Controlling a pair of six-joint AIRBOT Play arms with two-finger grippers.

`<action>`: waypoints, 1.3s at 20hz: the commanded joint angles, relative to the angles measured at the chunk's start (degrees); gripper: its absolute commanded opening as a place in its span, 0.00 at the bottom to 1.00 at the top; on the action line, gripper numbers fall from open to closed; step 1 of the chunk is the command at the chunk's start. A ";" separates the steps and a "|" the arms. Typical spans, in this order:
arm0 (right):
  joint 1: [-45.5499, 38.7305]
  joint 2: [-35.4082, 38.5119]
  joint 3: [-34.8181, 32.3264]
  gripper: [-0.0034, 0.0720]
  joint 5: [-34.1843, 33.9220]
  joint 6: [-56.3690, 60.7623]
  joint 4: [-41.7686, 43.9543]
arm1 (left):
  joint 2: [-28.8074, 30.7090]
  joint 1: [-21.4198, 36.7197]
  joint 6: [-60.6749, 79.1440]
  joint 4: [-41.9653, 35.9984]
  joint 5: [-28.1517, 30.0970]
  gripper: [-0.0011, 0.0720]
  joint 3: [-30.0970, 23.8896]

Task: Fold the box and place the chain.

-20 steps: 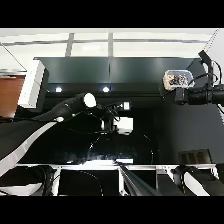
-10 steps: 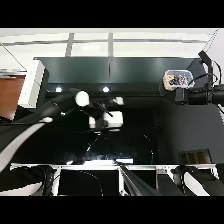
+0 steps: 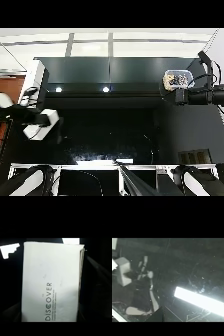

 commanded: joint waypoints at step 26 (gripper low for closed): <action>0.24 0.00 0.02 0.07 -1.73 2.91 0.17 | -7.10 20.85 19.82 -9.20 19.39 0.99 8.66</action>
